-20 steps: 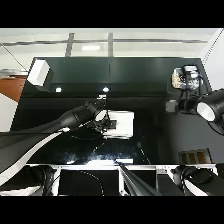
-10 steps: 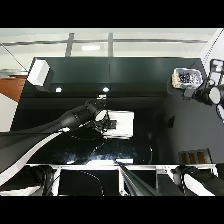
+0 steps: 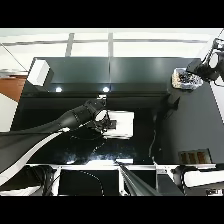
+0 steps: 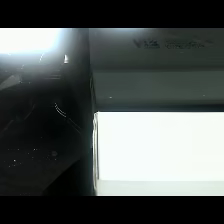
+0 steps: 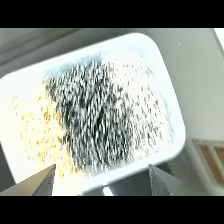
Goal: Fold the box and place the chain.
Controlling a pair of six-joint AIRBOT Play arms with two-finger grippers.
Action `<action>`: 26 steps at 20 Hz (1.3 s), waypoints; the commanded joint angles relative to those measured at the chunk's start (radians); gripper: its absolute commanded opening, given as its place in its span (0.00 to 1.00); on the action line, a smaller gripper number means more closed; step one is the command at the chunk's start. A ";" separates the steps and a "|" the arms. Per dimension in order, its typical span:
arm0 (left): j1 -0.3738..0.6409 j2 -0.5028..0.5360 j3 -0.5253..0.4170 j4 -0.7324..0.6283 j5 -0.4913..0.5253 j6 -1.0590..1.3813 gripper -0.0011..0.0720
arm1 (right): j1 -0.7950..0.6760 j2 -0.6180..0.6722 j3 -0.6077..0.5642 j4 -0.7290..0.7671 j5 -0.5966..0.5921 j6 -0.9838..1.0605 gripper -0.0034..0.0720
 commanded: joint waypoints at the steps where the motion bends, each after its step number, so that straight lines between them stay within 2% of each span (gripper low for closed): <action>1: 0.000 0.000 0.000 -0.005 -0.002 0.000 0.05 | -0.034 -0.151 0.155 0.115 0.053 -0.018 0.98; 3: 0.000 0.000 0.000 -0.007 -0.002 0.000 0.05 | -0.053 -0.187 0.185 0.167 0.045 -0.016 0.98; 8: 0.000 0.000 0.000 -0.008 -0.001 0.000 0.05 | -0.069 -0.243 0.194 0.174 0.028 -0.016 0.97; 9: 0.000 0.000 0.000 -0.008 -0.001 0.000 0.05 | -0.069 -0.254 0.194 0.183 0.021 -0.017 0.88; 10: 0.000 0.000 0.000 -0.008 -0.001 0.000 0.05 | -0.069 -0.263 0.194 0.192 0.011 -0.017 0.84; 15: 0.000 0.000 0.000 -0.008 -0.002 0.000 0.05 | -0.074 -0.284 0.194 0.207 0.005 -0.017 0.82; 17: 0.000 0.000 0.000 -0.008 -0.002 0.000 0.05 | -0.082 -0.284 0.194 0.208 0.030 -0.021 0.38; 18: 0.000 0.000 0.000 -0.008 -0.002 0.000 0.05 | -0.088 -0.283 0.196 0.219 0.042 -0.049 0.08; 19: 0.000 0.000 0.000 -0.008 -0.003 0.000 0.05 | -0.094 -0.283 0.206 0.233 0.063 -0.064 0.11; 22: 0.000 0.000 0.000 -0.007 -0.003 0.000 0.05 | -0.100 -0.257 0.250 0.246 0.116 -0.125 0.11; 26: 0.000 0.000 0.000 -0.008 -0.006 0.000 0.05 | -0.100 -0.162 0.314 0.253 0.176 -0.232 0.11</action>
